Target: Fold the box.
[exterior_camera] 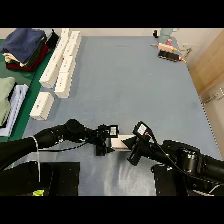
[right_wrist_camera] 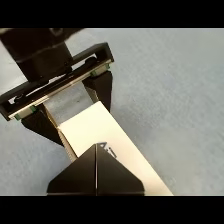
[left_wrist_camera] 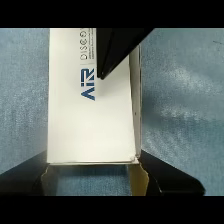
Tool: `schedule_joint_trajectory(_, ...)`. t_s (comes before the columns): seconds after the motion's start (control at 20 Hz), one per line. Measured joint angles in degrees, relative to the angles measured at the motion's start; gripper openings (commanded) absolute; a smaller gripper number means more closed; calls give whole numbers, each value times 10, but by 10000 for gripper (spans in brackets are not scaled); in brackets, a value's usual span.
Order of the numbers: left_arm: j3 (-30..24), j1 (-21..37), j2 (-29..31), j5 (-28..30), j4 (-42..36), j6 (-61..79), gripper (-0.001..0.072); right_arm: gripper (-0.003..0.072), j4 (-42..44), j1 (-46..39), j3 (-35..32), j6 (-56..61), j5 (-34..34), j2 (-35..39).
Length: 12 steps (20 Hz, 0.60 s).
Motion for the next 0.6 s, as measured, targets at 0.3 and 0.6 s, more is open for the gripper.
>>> schedule_joint_trajectory(0.3,0,0,0,0,0,0,519,1,-15,1,-7,-6,-90,-49)
schedule_joint_trajectory(0.6,0,0,0,0,0,0,520,2,-9,5,-21,-6,-115,-66)
